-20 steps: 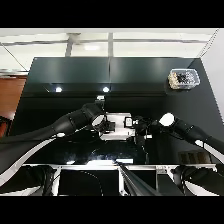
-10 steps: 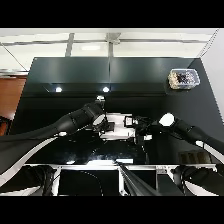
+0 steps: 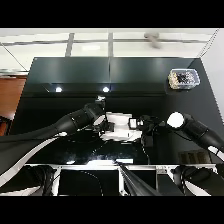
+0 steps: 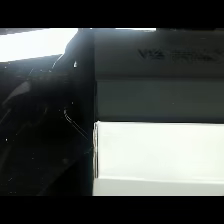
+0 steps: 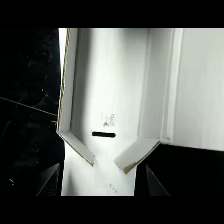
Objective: Fold the box and place the chain.
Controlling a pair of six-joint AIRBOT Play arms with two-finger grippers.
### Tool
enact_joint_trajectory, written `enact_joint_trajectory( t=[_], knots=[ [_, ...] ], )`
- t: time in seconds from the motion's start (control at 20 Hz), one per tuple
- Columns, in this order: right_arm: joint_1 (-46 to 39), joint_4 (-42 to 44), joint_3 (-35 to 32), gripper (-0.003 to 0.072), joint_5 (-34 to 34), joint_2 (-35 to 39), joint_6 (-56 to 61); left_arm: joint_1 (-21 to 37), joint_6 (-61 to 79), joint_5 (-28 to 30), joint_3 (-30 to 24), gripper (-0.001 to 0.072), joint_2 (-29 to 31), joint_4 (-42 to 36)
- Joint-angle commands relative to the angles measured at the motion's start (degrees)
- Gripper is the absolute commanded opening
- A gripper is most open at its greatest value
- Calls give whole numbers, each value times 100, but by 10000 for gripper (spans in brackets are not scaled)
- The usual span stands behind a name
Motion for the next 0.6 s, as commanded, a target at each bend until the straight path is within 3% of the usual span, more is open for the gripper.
enact_joint_trajectory(
  t=[0.0, 0.2, 0.4, 0.45, 0.55],
  knots=[
    [-9, -166, 11, 617, -42, 57, 92, 4, -35, 98, 0, 29, -4, 39],
    [-7, 415, 11, 617, -74, -66, 79, 4, -31, 98, 0, 29, -4, 39],
    [168, 452, 11, 616, -227, -153, 79, 4, -33, 98, 0, 30, -4, 39],
    [245, 433, 11, 488, -282, -155, 81, 4, -31, 98, 0, 30, -4, 39],
    [363, 444, 11, 334, -367, -157, 85, 4, -31, 101, 0, 30, -4, 37]
  ],
)
